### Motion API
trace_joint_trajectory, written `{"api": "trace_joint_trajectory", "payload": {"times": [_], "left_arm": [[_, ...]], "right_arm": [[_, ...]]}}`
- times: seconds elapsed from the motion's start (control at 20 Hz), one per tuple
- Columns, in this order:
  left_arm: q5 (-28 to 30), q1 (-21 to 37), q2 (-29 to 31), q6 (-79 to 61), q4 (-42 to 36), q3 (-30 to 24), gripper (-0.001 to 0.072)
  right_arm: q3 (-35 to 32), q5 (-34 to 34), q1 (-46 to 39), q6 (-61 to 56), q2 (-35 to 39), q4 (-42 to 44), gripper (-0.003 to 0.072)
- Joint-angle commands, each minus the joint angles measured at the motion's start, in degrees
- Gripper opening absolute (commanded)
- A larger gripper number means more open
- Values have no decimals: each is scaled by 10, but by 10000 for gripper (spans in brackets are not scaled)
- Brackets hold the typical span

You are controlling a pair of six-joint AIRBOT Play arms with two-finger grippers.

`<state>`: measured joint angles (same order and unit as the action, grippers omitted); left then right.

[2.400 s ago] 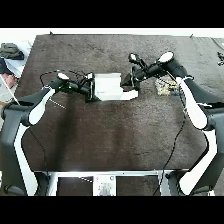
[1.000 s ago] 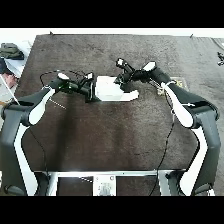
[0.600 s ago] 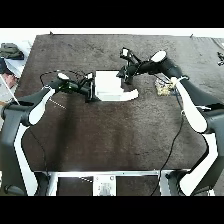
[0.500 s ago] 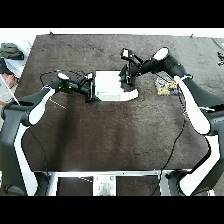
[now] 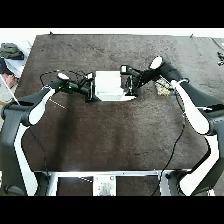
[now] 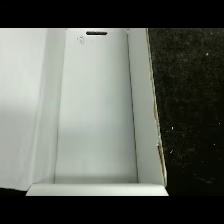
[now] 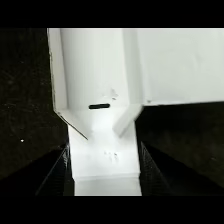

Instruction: Fold the box and place the chain.

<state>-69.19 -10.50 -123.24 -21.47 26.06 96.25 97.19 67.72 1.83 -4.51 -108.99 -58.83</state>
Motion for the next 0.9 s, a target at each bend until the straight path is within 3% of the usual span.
{"api": "trace_joint_trajectory", "payload": {"times": [0.0, 0.15, 0.2, 0.25, 0.45, 0.5, 0.55, 0.85], "left_arm": [[0, 0, 0, 0, 0, 0, 307], [0, 0, 0, 0, 0, 0, 307], [0, 0, 0, 0, 0, 0, 307], [0, 0, 0, 0, 0, 0, 307], [0, 0, 0, 0, 0, 0, 307], [0, 0, 0, 0, 0, 0, 307], [0, 0, 0, 0, 0, 0, 307], [0, 0, 0, 0, 0, 0, 307]], "right_arm": [[-20, -38, 11, 4, -1, -10, 494], [-23, -61, 19, 5, -2, -10, 474], [-23, -64, 21, 5, -2, -10, 399], [-23, -68, 23, 7, -2, -9, 370], [-23, -67, 28, 7, -2, -9, 366], [-23, -67, 28, 9, -2, -4, 243], [-23, -66, 28, 10, -2, 6, 212], [-23, -59, 30, 35, -11, 41, 211]]}}
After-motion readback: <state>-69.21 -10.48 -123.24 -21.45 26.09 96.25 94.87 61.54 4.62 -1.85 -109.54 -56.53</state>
